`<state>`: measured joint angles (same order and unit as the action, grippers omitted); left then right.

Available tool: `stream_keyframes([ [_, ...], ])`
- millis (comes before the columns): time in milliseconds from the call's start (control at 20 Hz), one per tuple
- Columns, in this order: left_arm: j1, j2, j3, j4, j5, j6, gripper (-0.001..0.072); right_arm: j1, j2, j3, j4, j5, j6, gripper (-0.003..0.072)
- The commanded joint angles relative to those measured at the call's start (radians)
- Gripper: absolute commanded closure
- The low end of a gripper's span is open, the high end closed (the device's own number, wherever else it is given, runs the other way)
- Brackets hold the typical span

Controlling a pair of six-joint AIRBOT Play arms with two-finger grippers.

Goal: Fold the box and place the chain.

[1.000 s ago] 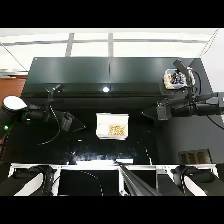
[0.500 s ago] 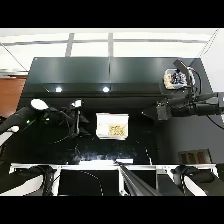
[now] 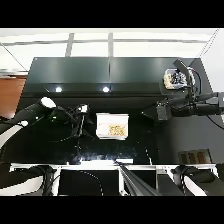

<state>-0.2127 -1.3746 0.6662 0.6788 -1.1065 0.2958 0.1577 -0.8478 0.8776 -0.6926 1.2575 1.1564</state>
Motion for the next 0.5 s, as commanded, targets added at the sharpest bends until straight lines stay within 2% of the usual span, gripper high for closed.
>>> stream_keyframes([
  [0,-0.026,-0.003,0.002,-0.034,-0.002,0.011,-0.0004,0.0,0.0,0.0,0.0,-0.005,-0.001,0.0193],
  [150,-0.07,-0.004,0.002,-0.034,0.014,-0.001,-0.0004,0.0,0.0,0.0,-0.004,-0.005,-0.002,0.0192],
  [450,-0.079,-0.004,0.003,-0.037,0.036,-0.022,-0.0004,0.0,0.0,0.0,-0.019,-0.005,-0.002,0.0192],
])
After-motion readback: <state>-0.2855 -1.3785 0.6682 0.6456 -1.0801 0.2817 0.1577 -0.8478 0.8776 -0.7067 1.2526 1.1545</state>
